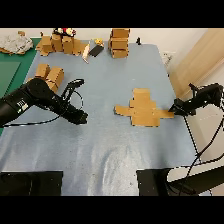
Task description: Fold the box.
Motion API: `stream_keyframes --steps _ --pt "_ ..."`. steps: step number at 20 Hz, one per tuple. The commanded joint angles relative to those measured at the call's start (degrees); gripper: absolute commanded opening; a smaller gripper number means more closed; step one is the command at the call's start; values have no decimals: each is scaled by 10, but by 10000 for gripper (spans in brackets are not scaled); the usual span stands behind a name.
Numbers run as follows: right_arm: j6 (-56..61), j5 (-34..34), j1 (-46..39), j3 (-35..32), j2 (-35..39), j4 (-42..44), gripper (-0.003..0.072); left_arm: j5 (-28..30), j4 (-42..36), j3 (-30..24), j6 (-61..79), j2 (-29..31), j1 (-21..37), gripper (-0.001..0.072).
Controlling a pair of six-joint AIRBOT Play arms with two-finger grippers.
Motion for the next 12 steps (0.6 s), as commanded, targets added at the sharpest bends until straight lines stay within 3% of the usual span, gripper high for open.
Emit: stream_keyframes --steps 1,5,7,12 --pt "-38 -22 -8 1 -12 19 408 0 2 2 29 0 2 11" --pt "-61 -72 -8 1 -11 63 397 1 0 4 48 0 5 12" --pt "-89 -103 -4 1 -9 103 329 0 0 4 48 0 5 11" --pt "-123 -139 28 0 -9 151 329 35 0 4 48 0 5 11"
